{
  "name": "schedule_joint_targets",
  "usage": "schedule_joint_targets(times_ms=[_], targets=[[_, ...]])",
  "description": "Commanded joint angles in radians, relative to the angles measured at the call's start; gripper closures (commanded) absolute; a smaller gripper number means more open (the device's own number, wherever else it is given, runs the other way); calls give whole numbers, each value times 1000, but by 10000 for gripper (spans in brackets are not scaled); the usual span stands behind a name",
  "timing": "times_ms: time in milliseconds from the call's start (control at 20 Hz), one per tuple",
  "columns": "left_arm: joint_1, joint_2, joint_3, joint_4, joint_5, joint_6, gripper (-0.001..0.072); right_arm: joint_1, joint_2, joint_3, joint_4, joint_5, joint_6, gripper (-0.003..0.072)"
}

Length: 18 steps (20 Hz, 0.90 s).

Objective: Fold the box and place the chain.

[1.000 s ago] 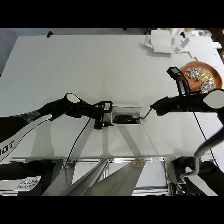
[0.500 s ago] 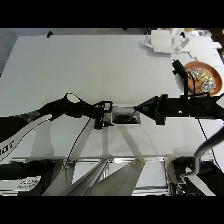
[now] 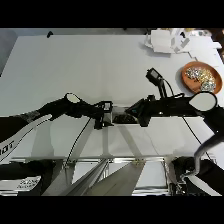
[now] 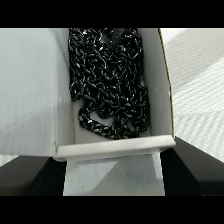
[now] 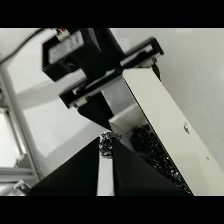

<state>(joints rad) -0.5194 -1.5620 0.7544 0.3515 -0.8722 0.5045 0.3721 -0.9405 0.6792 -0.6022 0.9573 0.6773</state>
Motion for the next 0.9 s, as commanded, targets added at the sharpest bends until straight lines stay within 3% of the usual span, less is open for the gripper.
schedule_joint_targets(times_ms=[0,250,500,600,850], targets=[[0,1,0,0,0,0,539,28,-79,1,-37,-23,-30,461],[0,1,0,0,0,0,539,25,-79,99,-56,8,-97,449],[0,1,0,0,0,0,539,25,-138,176,-229,-134,-49,457],[0,1,0,0,0,0,539,25,-223,176,-281,-73,-51,529],[0,1,0,0,0,0,539,26,-309,176,-318,112,-169,533]])
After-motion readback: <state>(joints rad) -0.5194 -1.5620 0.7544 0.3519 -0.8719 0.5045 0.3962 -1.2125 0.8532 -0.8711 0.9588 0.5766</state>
